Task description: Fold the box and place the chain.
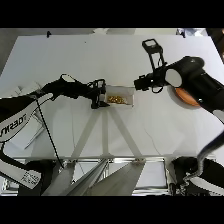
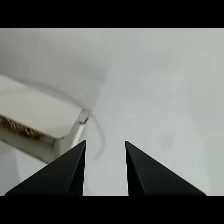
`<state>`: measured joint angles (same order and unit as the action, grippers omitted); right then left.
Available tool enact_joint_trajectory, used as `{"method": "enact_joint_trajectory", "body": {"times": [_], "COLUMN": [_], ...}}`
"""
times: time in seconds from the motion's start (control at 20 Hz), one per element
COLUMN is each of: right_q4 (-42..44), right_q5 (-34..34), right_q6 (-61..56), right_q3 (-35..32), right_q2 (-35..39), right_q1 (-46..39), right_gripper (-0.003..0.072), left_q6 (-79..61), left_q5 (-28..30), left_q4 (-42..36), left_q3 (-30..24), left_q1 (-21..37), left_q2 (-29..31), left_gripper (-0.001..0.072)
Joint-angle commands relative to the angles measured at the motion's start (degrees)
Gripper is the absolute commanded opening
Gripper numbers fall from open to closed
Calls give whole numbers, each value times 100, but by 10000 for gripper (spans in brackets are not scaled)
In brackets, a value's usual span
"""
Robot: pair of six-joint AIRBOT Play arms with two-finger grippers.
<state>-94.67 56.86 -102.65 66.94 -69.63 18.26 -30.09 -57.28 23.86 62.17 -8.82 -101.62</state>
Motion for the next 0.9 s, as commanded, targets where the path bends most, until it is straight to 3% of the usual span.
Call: {"method": "enact_joint_trajectory", "body": {"times": [0.0,0.15,0.3,0.55,0.85], "right_q4": [452,1003,1943,2916,3027], "right_q5": [-879,-1534,-1624,-815,-13], "right_q6": [267,264,807,3003,5014], "right_q3": [11,103,385,953,988], "right_q2": [15,-442,-1110,-1991,-2002], "right_q1": [-402,-758,-986,-892,-490], "right_gripper": [278,272,267,267,267], "left_q6": [-4,-4,-4,-7,-4], "left_q5": [2,4,2,2,4], "left_q4": [2,2,2,2,2], "left_q3": [4,4,4,4,4], "left_q1": [4,4,4,4,4], "left_q2": [4,4,4,4,4], "left_gripper": [513,513,513,513,513]}}
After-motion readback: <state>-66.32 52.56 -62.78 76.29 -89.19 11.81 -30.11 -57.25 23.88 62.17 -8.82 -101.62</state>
